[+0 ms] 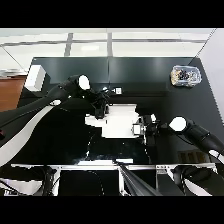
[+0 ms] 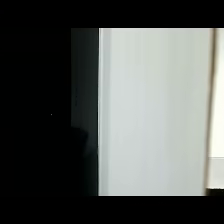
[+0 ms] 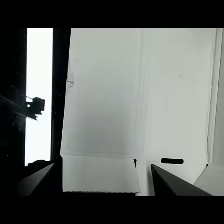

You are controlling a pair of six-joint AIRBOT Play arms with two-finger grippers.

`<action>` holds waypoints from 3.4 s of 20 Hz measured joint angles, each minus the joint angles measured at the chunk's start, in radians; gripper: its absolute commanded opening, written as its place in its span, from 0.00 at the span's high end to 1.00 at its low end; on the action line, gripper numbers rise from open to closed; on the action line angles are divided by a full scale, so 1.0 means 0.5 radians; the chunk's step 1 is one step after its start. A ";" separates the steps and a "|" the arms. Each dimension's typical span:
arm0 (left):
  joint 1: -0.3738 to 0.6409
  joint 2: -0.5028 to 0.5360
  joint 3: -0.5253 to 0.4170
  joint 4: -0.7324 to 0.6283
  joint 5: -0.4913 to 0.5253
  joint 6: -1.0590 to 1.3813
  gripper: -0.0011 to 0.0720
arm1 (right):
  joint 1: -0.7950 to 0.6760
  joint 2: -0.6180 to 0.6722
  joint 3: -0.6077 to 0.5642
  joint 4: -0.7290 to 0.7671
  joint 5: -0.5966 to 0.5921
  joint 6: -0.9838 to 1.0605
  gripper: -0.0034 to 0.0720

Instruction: Fold the box and place the chain.

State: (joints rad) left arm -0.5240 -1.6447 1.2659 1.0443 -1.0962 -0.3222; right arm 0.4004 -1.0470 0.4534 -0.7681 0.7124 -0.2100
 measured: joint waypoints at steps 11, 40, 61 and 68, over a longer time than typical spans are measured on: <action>0.000 0.000 0.001 -0.007 0.002 -0.002 0.96 | 0.004 -0.090 0.000 0.134 -0.089 -0.080 0.02; 0.000 0.000 0.003 -0.013 -0.008 -0.002 0.96 | -0.230 -0.085 0.246 0.425 -0.140 -0.041 0.02; 0.000 0.000 0.005 -0.011 -0.008 0.001 0.96 | -0.421 -0.375 0.382 0.681 0.161 -0.195 0.02; 0.000 0.000 0.005 -0.009 -0.014 0.002 0.96 | -0.395 -0.429 0.383 0.698 0.252 -0.240 0.02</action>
State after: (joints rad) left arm -0.5240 -1.6447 1.2682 1.0397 -1.1030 -0.3210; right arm 0.2028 -1.2613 0.6449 -0.4191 0.8383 -0.3302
